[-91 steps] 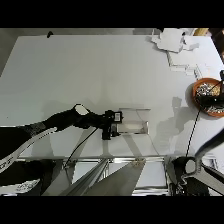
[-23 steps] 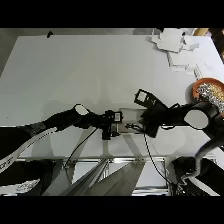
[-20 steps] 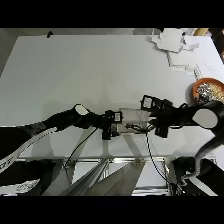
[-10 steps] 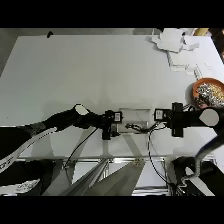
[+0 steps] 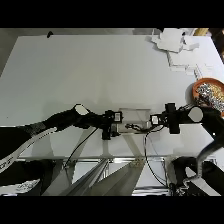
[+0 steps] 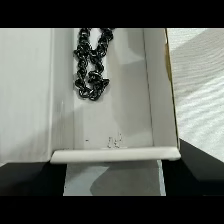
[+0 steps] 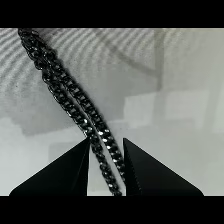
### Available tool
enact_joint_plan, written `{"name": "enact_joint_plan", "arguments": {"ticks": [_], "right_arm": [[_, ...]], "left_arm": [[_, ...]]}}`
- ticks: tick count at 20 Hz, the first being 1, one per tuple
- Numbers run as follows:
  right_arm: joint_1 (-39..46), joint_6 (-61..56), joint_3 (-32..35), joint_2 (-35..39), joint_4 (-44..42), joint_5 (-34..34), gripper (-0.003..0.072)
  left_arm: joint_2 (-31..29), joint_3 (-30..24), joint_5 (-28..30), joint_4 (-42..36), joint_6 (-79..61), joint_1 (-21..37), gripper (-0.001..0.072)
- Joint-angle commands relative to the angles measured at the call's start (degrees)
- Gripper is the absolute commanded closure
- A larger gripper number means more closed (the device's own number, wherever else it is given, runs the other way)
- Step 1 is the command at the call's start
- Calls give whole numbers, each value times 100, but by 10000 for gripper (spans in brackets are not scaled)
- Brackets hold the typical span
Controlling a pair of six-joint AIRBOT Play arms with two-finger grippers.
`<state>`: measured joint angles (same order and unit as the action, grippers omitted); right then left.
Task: Fold the box and place the chain.
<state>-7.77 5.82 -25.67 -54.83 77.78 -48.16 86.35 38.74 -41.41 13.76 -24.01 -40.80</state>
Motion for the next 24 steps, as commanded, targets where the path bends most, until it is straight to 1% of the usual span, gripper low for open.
{"name": "enact_joint_plan", "arguments": {"ticks": [1, 4, 8, 12, 15, 16, 17, 18, 21, 24], "right_arm": [[4, 221, 9, -275, 0, 177, 464], [4, 221, 9, -275, 4, 168, 465], [4, 214, 9, -273, 57, -136, 466], [4, 142, 9, -260, 72, -227, 466], [4, 87, 9, -20, 72, -470, 467], [4, 11, 9, 44, 72, -511, 470], [4, 4, 9, 55, 72, -544, 498], [4, 9, 9, 39, 72, -535, 509], [4, 17, 9, 17, 70, -518, 509], [4, 2, 9, 17, 96, -713, 508]], "left_arm": [[-4, 0, 2, 0, 0, -2, 493], [-4, 0, 2, 0, 0, 0, 493], [-4, 0, 2, 0, 0, 0, 493], [-4, 0, 2, 2, 0, 0, 493], [-4, 0, 2, 0, 0, 0, 493], [-4, 0, 2, 0, 0, -2, 493], [-4, 0, 2, 0, 0, -2, 493], [-4, 0, 2, 0, 0, -2, 493], [-4, 0, 2, 2, 0, -2, 493], [-4, 0, 2, 2, 0, -2, 493]]}}
